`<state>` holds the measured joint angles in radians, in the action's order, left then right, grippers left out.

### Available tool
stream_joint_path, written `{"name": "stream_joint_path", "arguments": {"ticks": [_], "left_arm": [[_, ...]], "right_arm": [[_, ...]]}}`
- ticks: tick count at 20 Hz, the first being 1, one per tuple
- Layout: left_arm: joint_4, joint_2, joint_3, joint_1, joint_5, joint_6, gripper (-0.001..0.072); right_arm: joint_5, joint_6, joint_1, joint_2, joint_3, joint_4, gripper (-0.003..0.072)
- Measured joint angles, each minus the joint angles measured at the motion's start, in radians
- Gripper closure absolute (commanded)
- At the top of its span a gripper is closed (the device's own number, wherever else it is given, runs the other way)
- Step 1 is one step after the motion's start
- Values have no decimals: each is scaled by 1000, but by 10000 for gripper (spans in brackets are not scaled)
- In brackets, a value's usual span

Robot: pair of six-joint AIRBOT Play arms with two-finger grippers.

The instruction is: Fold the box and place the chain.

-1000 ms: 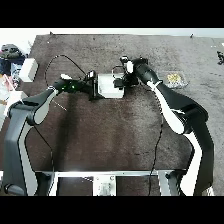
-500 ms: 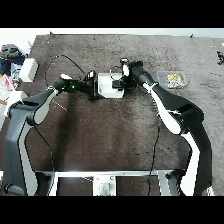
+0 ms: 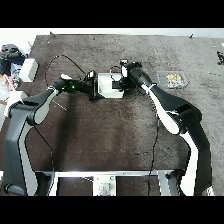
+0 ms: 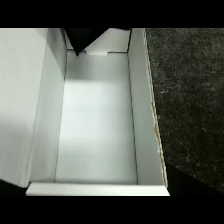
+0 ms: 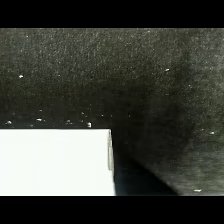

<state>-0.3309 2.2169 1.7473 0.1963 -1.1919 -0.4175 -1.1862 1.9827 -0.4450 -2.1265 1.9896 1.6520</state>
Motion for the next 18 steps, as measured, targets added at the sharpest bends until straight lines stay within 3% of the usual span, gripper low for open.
{"name": "stream_joint_path", "arguments": {"ticks": [9, 18], "left_arm": [[0, 0, 0, 0, -9, -2, 357], [-1, 0, 0, 0, -2, -2, 357]], "right_arm": [[-4, -54, 2, 60, -1, -29, 339], [-60, -346, 140, 256, 0, -70, 341]]}}
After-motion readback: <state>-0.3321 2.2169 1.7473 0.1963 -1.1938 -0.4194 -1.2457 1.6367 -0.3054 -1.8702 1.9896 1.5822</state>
